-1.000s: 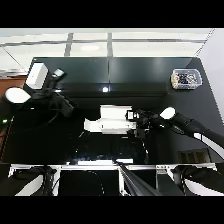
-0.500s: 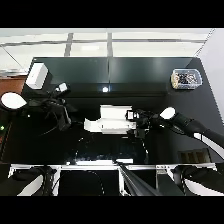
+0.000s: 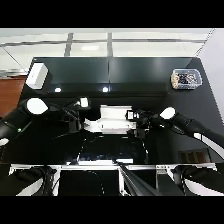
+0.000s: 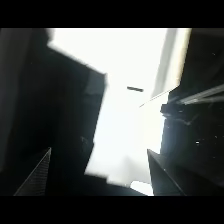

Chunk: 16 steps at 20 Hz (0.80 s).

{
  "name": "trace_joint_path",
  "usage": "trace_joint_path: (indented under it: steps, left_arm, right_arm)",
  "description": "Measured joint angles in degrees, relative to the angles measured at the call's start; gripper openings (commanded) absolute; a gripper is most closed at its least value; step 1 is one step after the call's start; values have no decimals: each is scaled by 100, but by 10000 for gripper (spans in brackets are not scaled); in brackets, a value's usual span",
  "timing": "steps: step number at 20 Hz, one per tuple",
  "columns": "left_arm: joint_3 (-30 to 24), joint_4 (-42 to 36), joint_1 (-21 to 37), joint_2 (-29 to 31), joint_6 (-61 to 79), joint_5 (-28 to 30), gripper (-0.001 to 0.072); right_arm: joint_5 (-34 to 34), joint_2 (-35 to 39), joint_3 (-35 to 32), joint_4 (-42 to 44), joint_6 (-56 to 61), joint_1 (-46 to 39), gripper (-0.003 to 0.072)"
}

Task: Fold the box and place the chain.

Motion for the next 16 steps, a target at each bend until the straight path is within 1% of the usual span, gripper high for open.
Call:
trace_joint_path:
  steps: [4,9,12,15,16]
  left_arm:
    - [-2,37,-376,-337,35,256,715]
    - [-2,-94,-527,-575,74,404,710]
    - [-2,-170,-678,-669,116,656,710]
    - [-2,-192,-831,-813,138,758,708]
    - [-2,-192,-879,-863,138,776,693]
  right_arm:
    - [0,0,0,0,0,0,97]
    - [0,0,0,0,0,0,97]
    - [-2,0,0,0,0,0,97]
    - [-2,0,0,0,0,0,97]
    - [-2,0,-2,0,0,0,98]
